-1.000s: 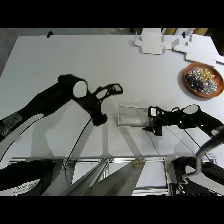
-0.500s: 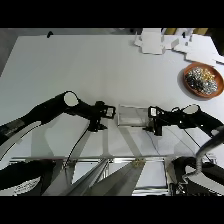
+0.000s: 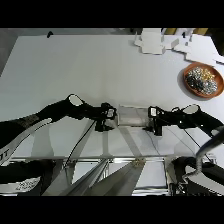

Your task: Fold the box and place the chain.

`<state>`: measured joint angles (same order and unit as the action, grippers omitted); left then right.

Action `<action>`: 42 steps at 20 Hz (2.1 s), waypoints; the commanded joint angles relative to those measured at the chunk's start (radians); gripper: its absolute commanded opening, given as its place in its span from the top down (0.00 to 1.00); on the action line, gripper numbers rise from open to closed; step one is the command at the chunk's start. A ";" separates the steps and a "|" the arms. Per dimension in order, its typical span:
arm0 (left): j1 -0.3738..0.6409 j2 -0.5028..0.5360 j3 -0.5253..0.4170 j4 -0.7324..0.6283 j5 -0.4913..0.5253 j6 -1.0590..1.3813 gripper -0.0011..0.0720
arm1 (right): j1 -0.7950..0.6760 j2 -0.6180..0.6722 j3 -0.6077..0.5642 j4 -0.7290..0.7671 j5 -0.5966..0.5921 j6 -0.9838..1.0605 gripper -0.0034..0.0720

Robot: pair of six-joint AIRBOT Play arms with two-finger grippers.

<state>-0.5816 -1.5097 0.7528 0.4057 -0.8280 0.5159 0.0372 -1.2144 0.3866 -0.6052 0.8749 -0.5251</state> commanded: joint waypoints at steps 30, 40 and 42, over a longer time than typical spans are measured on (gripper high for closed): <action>-0.049 -0.093 0.064 -0.120 0.025 -0.018 0.06 | 0.000 0.001 0.000 0.000 0.000 0.000 0.41; -0.049 -0.093 0.064 -0.090 0.002 -0.008 0.80 | 0.000 0.001 0.000 0.000 0.000 0.000 0.41; -0.049 -0.093 0.064 -0.091 0.002 -0.008 0.80 | 0.000 0.001 0.000 0.000 0.000 0.000 0.41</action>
<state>-0.6304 -1.6020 0.8165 0.3069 -0.8188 0.5076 0.0368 -1.2144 0.3866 -0.6044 0.8745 -0.5243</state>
